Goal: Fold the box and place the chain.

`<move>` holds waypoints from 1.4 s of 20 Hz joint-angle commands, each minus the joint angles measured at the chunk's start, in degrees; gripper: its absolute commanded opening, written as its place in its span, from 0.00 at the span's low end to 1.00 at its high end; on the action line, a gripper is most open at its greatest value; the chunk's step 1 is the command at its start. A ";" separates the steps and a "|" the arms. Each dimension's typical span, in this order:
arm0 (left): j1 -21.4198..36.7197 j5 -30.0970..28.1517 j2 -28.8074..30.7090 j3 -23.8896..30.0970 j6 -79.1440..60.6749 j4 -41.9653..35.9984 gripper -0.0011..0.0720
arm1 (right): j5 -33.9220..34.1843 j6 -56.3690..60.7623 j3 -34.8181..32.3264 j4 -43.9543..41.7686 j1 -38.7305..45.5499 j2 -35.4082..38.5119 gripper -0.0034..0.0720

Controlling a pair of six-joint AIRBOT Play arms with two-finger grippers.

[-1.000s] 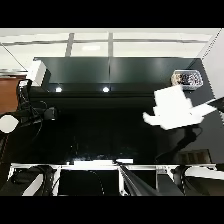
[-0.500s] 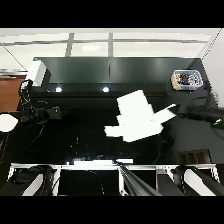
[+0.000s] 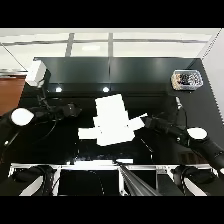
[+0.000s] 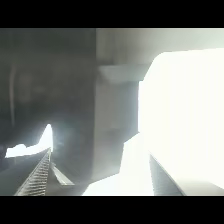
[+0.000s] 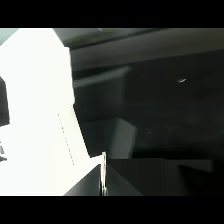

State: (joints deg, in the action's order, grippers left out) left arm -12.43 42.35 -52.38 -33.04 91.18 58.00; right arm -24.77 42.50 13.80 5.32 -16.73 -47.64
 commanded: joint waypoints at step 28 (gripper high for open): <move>0.44 45.29 -49.46 -26.95 -53.88 -25.11 0.45 | 5.09 2.05 -0.81 -4.22 -6.60 0.44 0.06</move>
State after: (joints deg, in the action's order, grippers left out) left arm -11.92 85.23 -100.57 -59.09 37.78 30.04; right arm -19.66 44.53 13.04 1.10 -23.31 -47.24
